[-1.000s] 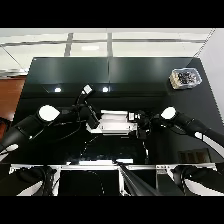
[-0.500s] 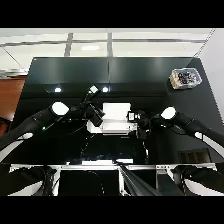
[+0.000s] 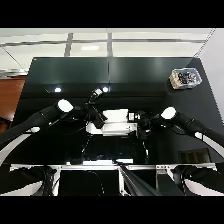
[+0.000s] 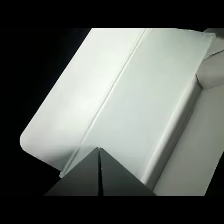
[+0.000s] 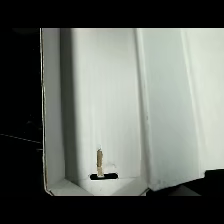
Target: Fold the box and place the chain.
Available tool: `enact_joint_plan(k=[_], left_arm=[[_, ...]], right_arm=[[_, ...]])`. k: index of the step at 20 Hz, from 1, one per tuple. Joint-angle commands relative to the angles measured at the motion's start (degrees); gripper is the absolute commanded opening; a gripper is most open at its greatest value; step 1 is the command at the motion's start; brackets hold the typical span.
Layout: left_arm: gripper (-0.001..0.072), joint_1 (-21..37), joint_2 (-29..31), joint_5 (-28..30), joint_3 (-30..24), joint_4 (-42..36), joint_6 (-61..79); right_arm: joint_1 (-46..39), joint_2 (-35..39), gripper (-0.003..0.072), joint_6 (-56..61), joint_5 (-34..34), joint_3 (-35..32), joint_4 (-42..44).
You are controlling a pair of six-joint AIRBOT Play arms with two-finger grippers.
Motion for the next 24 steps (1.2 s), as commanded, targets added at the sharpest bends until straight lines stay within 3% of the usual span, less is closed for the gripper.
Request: enact_joint_plan(k=[1,5,7,13,14,15,17,19,21,24], left_arm=[[0.0025,0.07,1.36,-1.20,1.86,4.26,-0.28],[0.0025,2.64,8.96,-2.67,3.19,15.02,-3.69],[0.0025,5.57,13.18,-6.56,3.06,19.08,-6.43],[0.0027,10.64,21.84,-21.14,-1.95,19.54,1.31],[0.0072,10.62,21.99,-21.03,-3.26,19.34,1.42],[0.0196,10.62,21.84,-20.68,-4.35,19.28,1.44],[0.0264,10.64,21.53,-19.61,-6.36,19.39,3.45],[0.0451,10.34,21.51,-17.53,-7.76,19.17,7.58],[0.0713,8.87,21.42,-13.68,-8.63,19.17,12.31],[0.0713,5.18,20.24,-8.09,-8.83,19.19,22.38]], right_arm=[[-0.04,0.04,0.0437,0.11,-0.11,-0.02,0.11],[-0.02,0.04,0.0437,0.11,-0.11,-0.02,0.11],[-0.04,0.04,0.0437,0.11,-0.11,-0.02,0.11],[-0.04,0.04,0.0437,0.11,-0.11,-0.02,0.11],[-0.04,0.04,0.0437,0.11,-0.11,-0.02,0.11],[-0.04,0.04,0.0437,0.11,-0.11,-0.02,0.13],[-0.04,0.04,0.0437,0.11,-0.11,-0.02,0.11],[-0.04,0.04,0.0437,0.11,-0.11,-0.02,0.11],[-0.04,0.04,0.0437,0.11,-0.11,-0.04,0.11],[-0.04,0.04,0.0437,0.11,-0.11,-0.02,0.13]])
